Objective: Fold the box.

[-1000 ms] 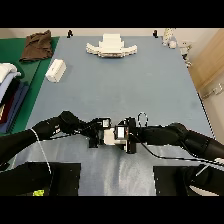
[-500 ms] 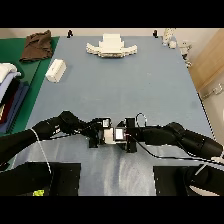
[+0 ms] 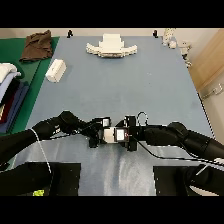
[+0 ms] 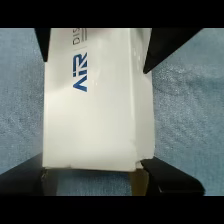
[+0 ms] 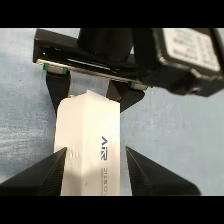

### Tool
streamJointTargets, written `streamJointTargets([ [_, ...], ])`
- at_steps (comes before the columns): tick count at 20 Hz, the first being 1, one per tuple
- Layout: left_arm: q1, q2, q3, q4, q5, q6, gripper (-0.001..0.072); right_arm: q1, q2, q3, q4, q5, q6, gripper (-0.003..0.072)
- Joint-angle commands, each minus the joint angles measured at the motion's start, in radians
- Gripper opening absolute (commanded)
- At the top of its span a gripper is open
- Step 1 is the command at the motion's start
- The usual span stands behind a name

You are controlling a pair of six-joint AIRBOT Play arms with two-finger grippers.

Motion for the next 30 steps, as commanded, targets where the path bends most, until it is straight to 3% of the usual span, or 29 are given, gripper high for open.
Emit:
streamJointTargets([
  [1, 0.0, 0.001, 0.001, 0.001, -0.002, 0.002, 0.0427, 0.0, 0.004, 0.002, -0.016, 0.011, 0.0, 0.0567],
  [15, 0.0, 0.001, 0.001, 0.001, -0.002, 0.002, 0.0427, 0.0, 0.002, 0.036, -0.028, -0.017, 0.001, 0.054],
  [16, 0.0, 0.001, 0.001, 0.001, -0.002, 0.002, 0.0428, -0.001, 0.0, 0.036, -0.028, -0.017, 0.002, 0.0522],
  [17, 0.0, 0.001, 0.001, 0.001, -0.002, 0.002, 0.0427, -0.001, -0.005, 0.036, -0.029, -0.017, 0.002, 0.0414],
  [19, 0.0, 0.001, 0.001, 0.001, -0.002, 0.002, 0.0428, -0.001, -0.013, 0.036, -0.029, -0.017, 0.002, 0.0357],
  [20, 0.0, 0.001, 0.001, 0.001, -0.002, 0.002, 0.0427, -0.001, -0.015, 0.036, -0.029, -0.018, 0.002, 0.0288],
  [30, 0.0, 0.001, 0.001, 0.001, -0.002, 0.002, 0.0427, 0.0, -0.03, 0.036, -0.027, -0.044, 0.036, 0.0275],
])
